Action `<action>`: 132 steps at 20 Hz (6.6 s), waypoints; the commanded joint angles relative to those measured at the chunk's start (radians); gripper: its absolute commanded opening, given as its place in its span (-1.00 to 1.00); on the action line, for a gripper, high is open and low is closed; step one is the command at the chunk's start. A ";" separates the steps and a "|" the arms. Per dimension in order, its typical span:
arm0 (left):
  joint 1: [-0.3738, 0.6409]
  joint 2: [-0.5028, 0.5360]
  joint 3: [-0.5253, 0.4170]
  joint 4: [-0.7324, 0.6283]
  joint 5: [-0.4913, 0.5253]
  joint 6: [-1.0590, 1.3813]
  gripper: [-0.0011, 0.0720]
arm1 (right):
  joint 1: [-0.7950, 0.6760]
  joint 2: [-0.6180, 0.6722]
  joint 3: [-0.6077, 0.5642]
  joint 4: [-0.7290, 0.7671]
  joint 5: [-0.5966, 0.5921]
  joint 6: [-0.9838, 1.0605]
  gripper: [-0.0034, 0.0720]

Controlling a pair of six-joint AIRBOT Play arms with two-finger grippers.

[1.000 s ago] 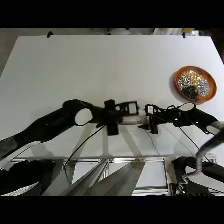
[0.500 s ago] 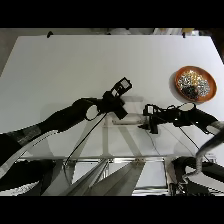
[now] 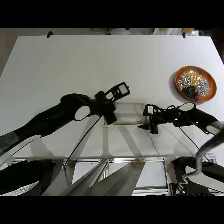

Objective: Fold the box and place the chain.

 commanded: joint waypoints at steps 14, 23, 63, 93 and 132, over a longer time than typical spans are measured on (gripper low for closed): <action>0.089 0.003 -0.098 -0.138 -0.002 0.634 -0.16 | 0.000 0.000 0.000 0.000 0.008 0.000 0.15; 0.080 -0.107 -0.098 -0.273 -0.003 0.755 -0.18 | 0.000 0.000 0.000 0.000 0.008 0.000 0.15; 0.270 0.163 -0.155 -0.082 -0.273 -0.442 -0.96 | 0.000 0.000 0.000 0.000 0.008 0.000 0.15; 0.211 -0.063 -0.124 -0.595 -0.120 -0.333 -0.55 | 0.000 0.000 0.000 0.000 0.010 0.000 0.15; -0.022 -0.177 0.111 -0.075 -0.224 -0.993 -0.22 | 0.000 0.000 0.000 0.000 0.010 0.000 0.15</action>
